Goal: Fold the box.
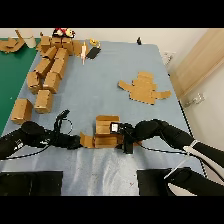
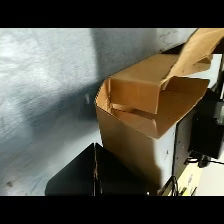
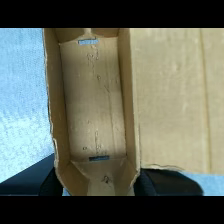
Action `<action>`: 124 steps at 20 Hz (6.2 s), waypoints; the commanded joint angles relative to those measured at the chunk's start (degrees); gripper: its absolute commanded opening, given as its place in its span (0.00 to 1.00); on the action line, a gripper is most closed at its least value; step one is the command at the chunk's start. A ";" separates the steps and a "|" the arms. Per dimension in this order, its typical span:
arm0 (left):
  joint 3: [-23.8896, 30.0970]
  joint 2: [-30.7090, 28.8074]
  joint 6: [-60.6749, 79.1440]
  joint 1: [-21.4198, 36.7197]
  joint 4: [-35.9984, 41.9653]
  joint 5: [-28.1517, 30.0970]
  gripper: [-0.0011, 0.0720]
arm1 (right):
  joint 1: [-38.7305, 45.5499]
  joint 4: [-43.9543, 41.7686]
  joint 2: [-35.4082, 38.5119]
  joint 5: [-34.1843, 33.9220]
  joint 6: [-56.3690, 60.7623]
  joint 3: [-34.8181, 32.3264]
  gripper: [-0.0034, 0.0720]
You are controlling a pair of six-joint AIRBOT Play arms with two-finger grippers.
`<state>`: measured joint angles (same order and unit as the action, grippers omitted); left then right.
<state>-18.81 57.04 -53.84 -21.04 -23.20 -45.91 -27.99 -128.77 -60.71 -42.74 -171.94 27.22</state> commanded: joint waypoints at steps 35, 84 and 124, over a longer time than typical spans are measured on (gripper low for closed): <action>-0.17 0.39 3.45 -2.21 18.32 1.92 0.52 | 0.02 -0.04 -0.04 0.02 0.00 -0.04 0.77; -36.65 21.53 -72.59 -36.13 -58.07 -8.98 0.52 | 0.02 -0.02 -0.04 0.02 0.00 -0.04 0.77; -38.97 21.42 -74.60 -34.86 -56.70 -11.32 0.81 | 0.02 -0.02 -0.04 0.00 0.00 -0.04 0.77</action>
<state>-57.52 79.83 -128.62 -56.58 -79.33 -55.18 -27.99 -128.79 -60.71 -42.72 -171.96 27.20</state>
